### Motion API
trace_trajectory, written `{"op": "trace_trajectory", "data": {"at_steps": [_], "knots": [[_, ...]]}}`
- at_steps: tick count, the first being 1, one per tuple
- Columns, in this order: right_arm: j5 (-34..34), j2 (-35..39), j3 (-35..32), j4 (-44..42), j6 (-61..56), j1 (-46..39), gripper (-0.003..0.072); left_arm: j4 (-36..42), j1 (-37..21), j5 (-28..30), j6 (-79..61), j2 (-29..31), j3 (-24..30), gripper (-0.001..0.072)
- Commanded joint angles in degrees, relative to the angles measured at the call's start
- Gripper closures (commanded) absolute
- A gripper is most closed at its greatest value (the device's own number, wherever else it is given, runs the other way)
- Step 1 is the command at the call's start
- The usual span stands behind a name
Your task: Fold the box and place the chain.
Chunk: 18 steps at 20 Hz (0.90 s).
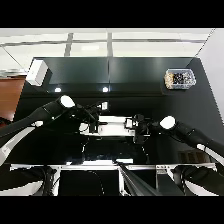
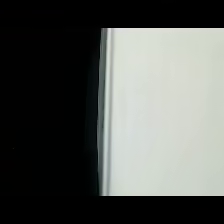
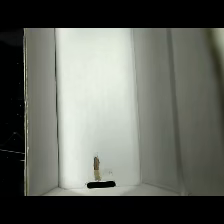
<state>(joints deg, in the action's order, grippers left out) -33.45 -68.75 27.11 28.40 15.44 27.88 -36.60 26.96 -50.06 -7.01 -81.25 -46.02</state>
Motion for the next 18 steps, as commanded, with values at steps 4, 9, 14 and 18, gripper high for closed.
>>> {"op": "trace_trajectory", "data": {"at_steps": [4,9,14,18], "knots": [[0.3,0.0,0.0,0.2,0.0,0.0,-0.0015,0.0,0.0,-1.4,0.0,0.0,-0.1,0.0686],[0.7,0.0,0.0,2.5,-0.7,-0.2,-0.0015,0.0,0.0,-1.4,0.0,0.0,-0.1,0.0686],[-1.2,-0.1,0.0,3.2,-1.9,-1.4,-0.0015,0.0,0.0,-1.4,0.0,0.0,-0.1,0.0686],[-2.0,-0.1,0.0,3.5,-1.8,-1.4,-0.0015,-0.1,0.0,-1.1,0.0,0.0,-0.1,0.0686]]}}
